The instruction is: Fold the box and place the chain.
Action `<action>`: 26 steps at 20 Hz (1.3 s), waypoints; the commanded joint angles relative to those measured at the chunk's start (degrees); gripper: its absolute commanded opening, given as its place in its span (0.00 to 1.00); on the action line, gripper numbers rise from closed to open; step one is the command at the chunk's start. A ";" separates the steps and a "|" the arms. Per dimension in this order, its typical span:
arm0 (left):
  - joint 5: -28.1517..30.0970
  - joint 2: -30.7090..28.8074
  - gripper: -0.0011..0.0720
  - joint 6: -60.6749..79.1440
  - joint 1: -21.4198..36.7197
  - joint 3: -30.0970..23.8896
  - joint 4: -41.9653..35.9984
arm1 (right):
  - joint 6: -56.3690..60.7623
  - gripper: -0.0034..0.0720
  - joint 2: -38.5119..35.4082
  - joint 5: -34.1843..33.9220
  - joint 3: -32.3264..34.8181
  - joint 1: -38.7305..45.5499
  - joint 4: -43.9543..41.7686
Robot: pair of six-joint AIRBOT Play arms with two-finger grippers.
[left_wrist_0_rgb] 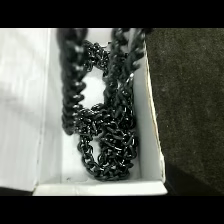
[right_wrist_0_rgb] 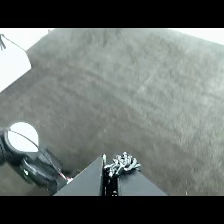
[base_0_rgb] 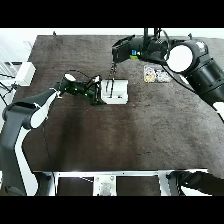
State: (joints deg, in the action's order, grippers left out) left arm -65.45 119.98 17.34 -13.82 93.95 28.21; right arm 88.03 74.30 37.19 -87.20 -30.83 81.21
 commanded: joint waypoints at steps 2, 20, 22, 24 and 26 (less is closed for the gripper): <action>0.02 -0.04 0.75 0.00 0.04 0.02 0.02 | -0.11 0.06 0.35 -0.22 6.10 -0.17 -0.24; 0.11 -0.04 0.75 -0.39 0.07 0.04 0.02 | -0.24 0.05 5.38 -20.35 21.88 1.14 -0.61; 0.09 -0.04 0.75 -0.39 0.07 0.02 0.02 | -0.26 0.05 2.05 -19.98 20.57 1.31 -0.59; 0.11 -0.04 0.75 -0.39 0.07 0.04 0.02 | -0.24 0.05 1.11 -19.61 20.55 1.42 -0.61; 0.13 -0.04 0.75 -0.39 0.07 0.04 0.02 | -0.22 0.05 2.08 -19.10 21.40 1.33 -0.66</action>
